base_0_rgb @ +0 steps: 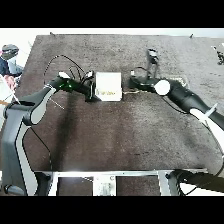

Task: Fold the box and place the chain.

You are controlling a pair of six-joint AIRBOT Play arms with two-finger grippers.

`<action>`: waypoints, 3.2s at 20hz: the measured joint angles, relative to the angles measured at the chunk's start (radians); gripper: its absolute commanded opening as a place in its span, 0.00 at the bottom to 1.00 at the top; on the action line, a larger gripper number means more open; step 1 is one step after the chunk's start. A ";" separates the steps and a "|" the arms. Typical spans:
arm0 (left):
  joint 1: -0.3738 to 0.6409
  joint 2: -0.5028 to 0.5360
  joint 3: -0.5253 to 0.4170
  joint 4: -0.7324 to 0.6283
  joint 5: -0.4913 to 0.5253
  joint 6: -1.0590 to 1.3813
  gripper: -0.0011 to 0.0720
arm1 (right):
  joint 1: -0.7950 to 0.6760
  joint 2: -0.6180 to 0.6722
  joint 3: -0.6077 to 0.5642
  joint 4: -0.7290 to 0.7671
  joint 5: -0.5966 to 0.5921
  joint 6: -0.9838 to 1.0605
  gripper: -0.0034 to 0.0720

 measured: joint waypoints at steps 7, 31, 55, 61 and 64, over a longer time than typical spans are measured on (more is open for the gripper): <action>0.000 0.000 0.000 0.000 0.000 0.000 0.66 | -0.273 -0.042 -0.124 -0.007 -0.012 0.056 0.59; 0.000 0.000 0.000 0.000 0.000 0.000 0.66 | -0.067 0.000 0.062 0.187 -0.158 -0.090 0.06; 0.000 0.000 0.000 0.000 0.000 0.000 0.66 | 0.257 -0.045 0.085 0.174 -0.352 -0.113 0.50; 0.000 0.000 0.000 0.000 0.000 0.000 0.66 | 0.087 -0.073 0.129 0.122 -0.204 -0.209 0.33; 0.000 0.000 0.000 0.000 0.000 0.000 0.66 | -0.011 -0.117 0.204 0.180 -0.085 -0.385 0.33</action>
